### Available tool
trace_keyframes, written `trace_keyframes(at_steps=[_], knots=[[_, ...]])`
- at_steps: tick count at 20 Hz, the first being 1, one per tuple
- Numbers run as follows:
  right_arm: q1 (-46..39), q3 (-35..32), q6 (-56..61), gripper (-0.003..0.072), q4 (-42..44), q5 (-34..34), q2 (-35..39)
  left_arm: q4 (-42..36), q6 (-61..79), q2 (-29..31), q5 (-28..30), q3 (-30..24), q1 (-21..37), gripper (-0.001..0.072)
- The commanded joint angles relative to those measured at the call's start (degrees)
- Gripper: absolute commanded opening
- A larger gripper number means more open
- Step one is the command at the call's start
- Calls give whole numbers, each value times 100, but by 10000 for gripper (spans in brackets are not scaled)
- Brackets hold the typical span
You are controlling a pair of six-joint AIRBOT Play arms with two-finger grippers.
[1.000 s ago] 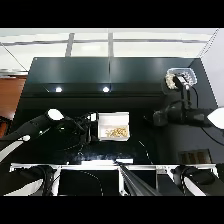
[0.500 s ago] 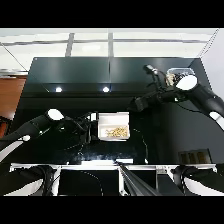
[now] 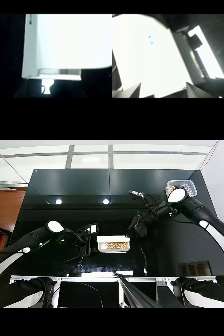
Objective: Fold the box and place the chain.
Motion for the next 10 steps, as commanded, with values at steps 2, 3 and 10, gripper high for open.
trace_keyframes(at_steps=[2,3,10], knots=[[127,-50,-37,617,-498,70,269,2,2,4,4,4,-2,371],[203,-92,-107,617,-503,-195,297,2,2,4,4,4,-2,371],[896,-271,-1086,617,-496,-920,308,2,2,4,4,4,-2,371]])
